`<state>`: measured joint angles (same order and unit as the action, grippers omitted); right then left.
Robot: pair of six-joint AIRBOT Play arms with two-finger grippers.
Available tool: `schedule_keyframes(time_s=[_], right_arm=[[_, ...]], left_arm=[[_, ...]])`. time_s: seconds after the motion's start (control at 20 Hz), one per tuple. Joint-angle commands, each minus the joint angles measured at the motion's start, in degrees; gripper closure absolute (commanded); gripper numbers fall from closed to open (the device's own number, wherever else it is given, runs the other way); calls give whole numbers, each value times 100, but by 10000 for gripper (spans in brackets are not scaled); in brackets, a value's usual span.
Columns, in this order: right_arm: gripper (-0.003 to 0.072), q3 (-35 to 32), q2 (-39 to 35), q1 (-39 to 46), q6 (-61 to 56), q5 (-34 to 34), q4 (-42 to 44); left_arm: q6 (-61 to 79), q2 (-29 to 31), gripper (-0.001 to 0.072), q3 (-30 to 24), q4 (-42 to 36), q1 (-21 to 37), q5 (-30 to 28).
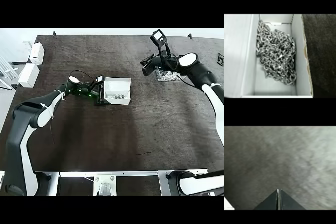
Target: Fold the box and place the chain.
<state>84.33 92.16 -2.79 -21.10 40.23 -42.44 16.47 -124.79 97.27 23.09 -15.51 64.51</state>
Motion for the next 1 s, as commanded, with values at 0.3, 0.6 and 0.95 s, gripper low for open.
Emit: schedule_keyframes(time_s=[0.3, 0.6, 0.95], right_arm=[[661, 1104, 2004, 1071, 492, 2826, 3082], [670, 1117, 2061, 514, 684, 2907, 2061], [670, 1504, 2059, 13, 616, 3602, 1423]], left_arm=[[2, 4, 427, 0, 2, 4, -4], [2, 4, 427, 0, 2, 4, -2], [2, 4, 427, 0, 4, 4, -7]])
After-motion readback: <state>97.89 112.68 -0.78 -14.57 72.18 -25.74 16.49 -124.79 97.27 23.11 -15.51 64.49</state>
